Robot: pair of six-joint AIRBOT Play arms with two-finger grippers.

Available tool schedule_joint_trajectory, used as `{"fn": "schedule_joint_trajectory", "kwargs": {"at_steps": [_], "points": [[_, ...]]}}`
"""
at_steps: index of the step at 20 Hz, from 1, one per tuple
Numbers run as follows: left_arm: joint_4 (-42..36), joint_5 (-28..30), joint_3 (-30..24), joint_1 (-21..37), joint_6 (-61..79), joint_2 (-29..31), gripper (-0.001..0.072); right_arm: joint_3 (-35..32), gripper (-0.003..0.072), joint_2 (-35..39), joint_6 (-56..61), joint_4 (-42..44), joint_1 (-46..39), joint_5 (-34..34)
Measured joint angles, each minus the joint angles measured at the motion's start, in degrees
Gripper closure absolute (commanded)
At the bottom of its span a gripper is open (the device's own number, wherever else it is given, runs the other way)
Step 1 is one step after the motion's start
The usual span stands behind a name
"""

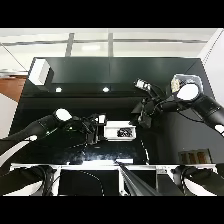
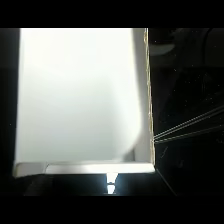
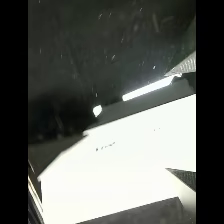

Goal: Fold the box and place the chain.

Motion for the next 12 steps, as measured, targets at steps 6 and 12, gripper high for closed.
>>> {"fn": "schedule_joint_trajectory", "kwargs": {"at_steps": [6,12], "points": [[0.0,0.0,0.0,0.0,-0.02,0.0,0.0249,-4.83,-0.002,-0.35,-5.46,-1.05,1.62,-0.83],[0.0,0.02,0.0,0.0,-0.02,0.0,0.0249,-6.8,0.0087,-0.39,-9.77,-0.44,3.61,-4.37]]}}
